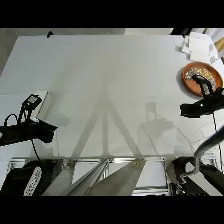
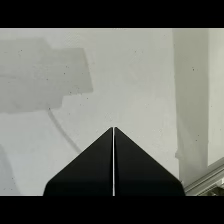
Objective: Fold the box and place the chain.
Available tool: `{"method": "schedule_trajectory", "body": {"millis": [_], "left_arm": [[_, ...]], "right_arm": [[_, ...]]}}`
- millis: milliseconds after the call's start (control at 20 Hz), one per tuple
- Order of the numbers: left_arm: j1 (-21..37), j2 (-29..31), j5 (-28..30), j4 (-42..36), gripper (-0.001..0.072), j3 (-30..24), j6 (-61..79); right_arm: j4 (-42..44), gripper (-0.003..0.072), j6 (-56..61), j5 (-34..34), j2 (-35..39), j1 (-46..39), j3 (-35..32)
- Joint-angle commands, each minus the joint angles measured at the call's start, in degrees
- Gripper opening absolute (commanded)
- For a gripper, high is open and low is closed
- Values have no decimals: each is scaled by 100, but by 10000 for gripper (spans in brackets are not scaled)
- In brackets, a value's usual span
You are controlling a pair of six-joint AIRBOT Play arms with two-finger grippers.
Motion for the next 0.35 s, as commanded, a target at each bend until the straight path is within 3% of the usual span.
{"method": "schedule_trajectory", "body": {"millis": [0,100,300], "left_arm": [[-2,4,48,13,35,-2,22],[-2,4,48,13,86,-2,20],[-2,4,48,9,86,-2,20]], "right_arm": [[0,11,2,2,-2,-4,-2],[2,11,2,0,-4,-4,-2],[2,11,2,0,-4,-4,-2]]}}
